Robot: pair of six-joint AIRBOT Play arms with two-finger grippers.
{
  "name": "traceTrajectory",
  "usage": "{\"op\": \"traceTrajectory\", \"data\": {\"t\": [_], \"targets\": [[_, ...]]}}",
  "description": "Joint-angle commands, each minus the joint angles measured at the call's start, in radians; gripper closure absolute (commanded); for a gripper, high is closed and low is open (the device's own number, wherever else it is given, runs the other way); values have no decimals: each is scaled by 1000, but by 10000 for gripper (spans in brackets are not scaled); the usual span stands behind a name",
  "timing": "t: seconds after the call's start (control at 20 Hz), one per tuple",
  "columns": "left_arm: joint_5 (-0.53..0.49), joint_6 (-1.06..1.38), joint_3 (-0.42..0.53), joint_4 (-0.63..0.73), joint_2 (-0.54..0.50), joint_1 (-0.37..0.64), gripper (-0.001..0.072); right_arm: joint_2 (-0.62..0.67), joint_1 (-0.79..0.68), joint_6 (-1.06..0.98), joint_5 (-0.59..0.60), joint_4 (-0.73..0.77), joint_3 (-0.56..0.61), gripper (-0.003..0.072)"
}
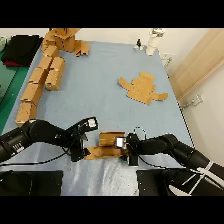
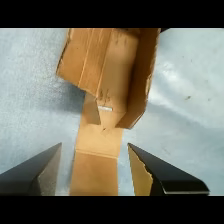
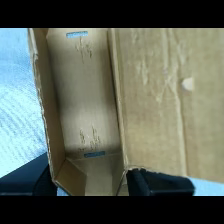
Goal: Fold the box.
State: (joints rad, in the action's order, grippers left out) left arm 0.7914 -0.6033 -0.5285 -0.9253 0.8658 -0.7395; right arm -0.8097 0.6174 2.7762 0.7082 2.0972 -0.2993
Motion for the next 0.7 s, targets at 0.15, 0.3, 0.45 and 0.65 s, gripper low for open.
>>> {"op": "traceTrajectory", "data": {"t": [0.15,0.3,0.45,0.65], "targets": [[-207,87,118,3,11,-2,7,0,0,0,0,0,-1,187],[-301,230,139,128,13,-23,7,0,0,0,0,0,-1,188],[-292,306,139,148,19,-45,8,0,0,0,0,0,-1,188],[-219,336,139,143,37,-44,8,0,0,0,0,0,-1,188]]}}
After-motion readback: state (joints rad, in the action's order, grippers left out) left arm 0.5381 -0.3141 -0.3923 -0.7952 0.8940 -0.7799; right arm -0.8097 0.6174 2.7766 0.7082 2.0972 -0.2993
